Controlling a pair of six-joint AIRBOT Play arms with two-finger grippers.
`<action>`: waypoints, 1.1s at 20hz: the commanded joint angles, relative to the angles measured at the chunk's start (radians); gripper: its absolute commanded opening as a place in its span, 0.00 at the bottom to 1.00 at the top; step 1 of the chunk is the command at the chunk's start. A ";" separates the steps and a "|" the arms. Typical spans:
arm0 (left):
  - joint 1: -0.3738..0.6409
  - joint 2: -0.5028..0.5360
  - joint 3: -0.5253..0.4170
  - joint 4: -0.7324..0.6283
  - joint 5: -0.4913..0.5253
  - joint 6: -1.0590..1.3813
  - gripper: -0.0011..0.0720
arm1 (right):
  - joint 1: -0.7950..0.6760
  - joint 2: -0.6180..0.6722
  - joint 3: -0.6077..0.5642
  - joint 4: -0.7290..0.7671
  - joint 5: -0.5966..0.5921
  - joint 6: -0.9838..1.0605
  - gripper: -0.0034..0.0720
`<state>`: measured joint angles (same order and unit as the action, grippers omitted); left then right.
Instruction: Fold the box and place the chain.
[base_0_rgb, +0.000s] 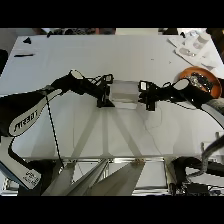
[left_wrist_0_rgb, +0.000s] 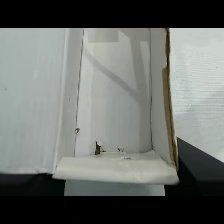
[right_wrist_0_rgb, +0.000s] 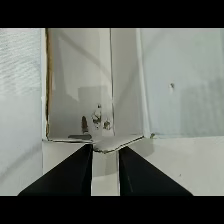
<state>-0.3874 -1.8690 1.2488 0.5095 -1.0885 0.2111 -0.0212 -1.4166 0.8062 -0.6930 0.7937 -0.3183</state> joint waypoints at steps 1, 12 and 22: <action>-0.001 0.000 0.000 0.000 0.000 0.002 0.37 | 0.022 -0.002 0.000 0.070 0.006 -0.059 0.25; -0.001 0.000 0.000 0.000 0.000 0.002 0.37 | 0.066 -0.005 0.000 0.095 -0.002 -0.094 0.57; -0.001 0.000 0.000 0.000 0.000 0.002 0.37 | 0.064 0.093 0.000 0.087 -0.001 -0.009 0.06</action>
<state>-0.3885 -1.8687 1.2488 0.5091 -1.0889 0.2100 0.0433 -1.3758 0.8062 -0.6044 0.7933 -0.3870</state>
